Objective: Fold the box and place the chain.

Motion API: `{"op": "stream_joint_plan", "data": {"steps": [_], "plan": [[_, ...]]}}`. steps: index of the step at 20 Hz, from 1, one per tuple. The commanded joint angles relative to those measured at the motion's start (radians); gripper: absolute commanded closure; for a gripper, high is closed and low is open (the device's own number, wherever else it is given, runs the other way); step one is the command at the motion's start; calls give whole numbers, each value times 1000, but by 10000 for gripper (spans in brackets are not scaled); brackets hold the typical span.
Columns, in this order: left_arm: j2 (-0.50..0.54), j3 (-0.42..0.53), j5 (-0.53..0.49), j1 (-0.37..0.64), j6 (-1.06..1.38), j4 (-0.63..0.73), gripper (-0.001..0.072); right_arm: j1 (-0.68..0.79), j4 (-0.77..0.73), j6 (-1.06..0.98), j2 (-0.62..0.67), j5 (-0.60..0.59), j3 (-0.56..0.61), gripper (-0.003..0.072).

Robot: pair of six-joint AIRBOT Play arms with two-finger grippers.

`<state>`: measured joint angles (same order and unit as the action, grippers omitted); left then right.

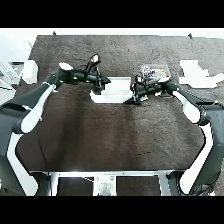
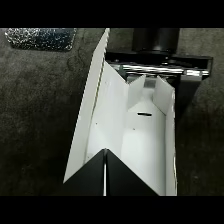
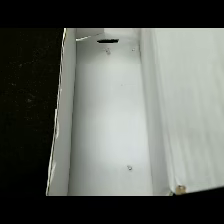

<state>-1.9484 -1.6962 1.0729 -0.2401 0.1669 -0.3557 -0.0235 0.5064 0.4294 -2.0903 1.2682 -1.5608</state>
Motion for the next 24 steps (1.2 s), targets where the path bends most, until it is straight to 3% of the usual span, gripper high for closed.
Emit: {"op": "stream_joint_plan", "data": {"steps": [1,2,3,10,13,14,19,24], "plan": [[56,-8,169,41,-21,-115,610,0,0,0,0,0,0,189],[54,-7,190,44,-62,-174,294,0,0,0,0,0,0,189],[49,-7,189,39,-113,-240,148,0,0,0,0,0,0,189],[47,24,27,-49,-204,-509,139,0,0,0,0,0,0,189],[47,24,-10,-58,-205,-548,142,0,0,0,0,0,0,189],[47,24,-30,-58,-211,-571,178,0,0,0,0,0,0,189],[37,24,-87,-58,-229,-583,178,0,0,0,0,0,0,189],[-12,24,-35,-67,-238,-577,178,0,0,0,0,0,0,189]]}}
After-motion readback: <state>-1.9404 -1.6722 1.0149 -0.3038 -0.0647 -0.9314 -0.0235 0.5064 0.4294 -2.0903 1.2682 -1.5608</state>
